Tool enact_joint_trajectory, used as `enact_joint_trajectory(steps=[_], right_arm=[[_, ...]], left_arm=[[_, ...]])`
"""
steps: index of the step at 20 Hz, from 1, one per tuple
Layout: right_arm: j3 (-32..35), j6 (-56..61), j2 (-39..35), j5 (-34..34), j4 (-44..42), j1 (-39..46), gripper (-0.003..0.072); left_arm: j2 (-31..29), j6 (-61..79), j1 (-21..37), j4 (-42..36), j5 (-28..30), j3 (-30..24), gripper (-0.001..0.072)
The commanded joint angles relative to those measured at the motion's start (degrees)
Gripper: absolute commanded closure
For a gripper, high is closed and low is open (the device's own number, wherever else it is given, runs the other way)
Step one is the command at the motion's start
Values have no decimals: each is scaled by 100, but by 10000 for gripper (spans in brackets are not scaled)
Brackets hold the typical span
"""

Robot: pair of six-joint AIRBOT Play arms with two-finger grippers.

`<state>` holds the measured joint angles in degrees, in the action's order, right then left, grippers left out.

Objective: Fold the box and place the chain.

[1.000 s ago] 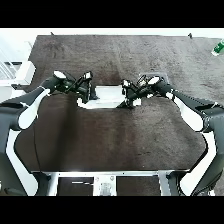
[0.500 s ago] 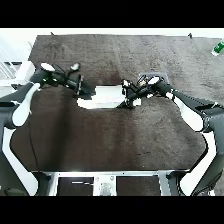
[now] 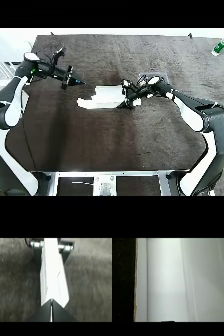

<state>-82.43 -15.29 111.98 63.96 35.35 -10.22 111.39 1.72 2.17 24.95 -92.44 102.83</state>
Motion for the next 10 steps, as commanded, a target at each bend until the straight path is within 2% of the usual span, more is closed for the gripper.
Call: enact_joint_trajectory(steps=[1, 4, 7, 9, 10], right_arm=[[-2, 0, 2, 0, -2, 0, 129], [-2, 0, 2, 0, 0, 0, 129], [-2, 0, 2, 0, -2, 0, 129], [-2, 0, 2, 0, 0, 0, 130], [-2, 0, 2, 0, -2, 0, 129]], left_arm=[[-643, -114, -26, -131, 546, -544, 696], [-1471, 245, -249, -125, 1499, -1624, 696], [-2345, 1008, -748, -238, 2509, -2774, 696], [-2935, 1187, -1126, -289, 3523, -3515, 696], [-3115, 1185, -1252, -363, 3845, -3792, 696]])
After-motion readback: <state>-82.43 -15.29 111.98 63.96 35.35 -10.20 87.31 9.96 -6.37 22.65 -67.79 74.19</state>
